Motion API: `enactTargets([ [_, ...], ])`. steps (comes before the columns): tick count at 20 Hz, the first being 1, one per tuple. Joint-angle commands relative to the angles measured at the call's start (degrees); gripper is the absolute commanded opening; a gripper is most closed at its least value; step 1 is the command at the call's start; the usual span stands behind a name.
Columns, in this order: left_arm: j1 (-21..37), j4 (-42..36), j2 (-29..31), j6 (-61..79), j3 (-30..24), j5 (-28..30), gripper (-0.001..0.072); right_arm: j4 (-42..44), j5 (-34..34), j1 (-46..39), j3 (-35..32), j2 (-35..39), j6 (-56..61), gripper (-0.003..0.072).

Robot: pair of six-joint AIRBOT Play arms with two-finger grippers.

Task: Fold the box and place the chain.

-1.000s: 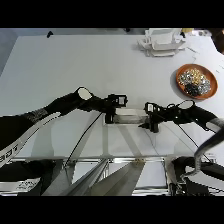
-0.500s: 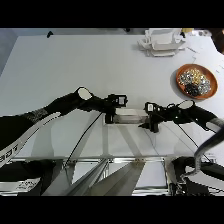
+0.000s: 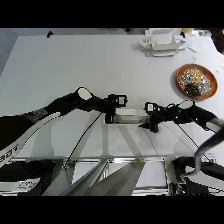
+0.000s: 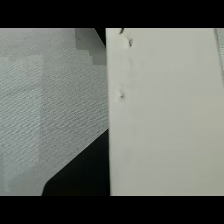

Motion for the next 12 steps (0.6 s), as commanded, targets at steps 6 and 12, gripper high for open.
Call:
enactTargets([
  [6,0.09,0.04,0.42,0.0,0.0,-1.07,0.0163,0.02,0.07,0.04,-0.04,0.04,0.0,0.042],
  [12,1.16,3.04,6.45,-1.9,0.0,-1.03,0.0575,0.02,0.07,0.04,-0.04,0.04,0.0,0.042],
])
